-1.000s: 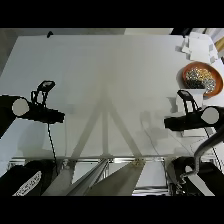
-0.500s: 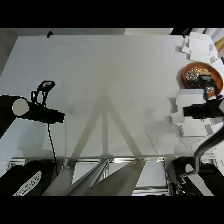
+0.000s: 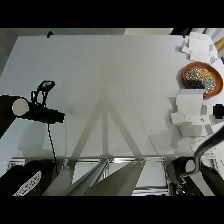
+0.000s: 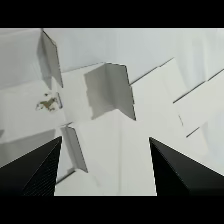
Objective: Fold the box and place the chain.
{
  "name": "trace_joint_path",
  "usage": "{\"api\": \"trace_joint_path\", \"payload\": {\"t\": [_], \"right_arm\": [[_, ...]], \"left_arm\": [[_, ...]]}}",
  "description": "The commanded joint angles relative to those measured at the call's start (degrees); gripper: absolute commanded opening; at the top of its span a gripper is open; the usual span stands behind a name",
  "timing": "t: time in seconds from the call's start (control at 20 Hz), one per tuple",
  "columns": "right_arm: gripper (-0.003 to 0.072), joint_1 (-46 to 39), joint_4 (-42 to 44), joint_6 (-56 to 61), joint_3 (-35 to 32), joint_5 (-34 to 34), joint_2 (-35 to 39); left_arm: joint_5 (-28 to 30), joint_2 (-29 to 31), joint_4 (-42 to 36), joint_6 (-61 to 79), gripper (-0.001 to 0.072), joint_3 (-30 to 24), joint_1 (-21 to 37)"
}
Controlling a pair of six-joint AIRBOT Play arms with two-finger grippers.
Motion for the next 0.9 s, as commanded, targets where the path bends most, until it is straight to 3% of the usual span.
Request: {"api": "trace_joint_path", "payload": {"t": [0.0,0.75,0.85], "right_arm": [[0.0596,-3.23,-1.09,-5.49,0.09,-1.05,-5.20],[0.0513,-3.23,-10.67,-2.23,0.09,-10.62,-19.37],[0.0434,-3.23,-10.64,-2.27,0.09,-12.63,-19.37]], "left_arm": [[0.02,0.04,0.02,0.02,0.0010,-0.02,0.00],[0.00,0.04,0.02,0.02,0.0010,-0.02,0.00],[0.00,0.04,0.02,0.02,0.0010,-0.02,0.00]]}}
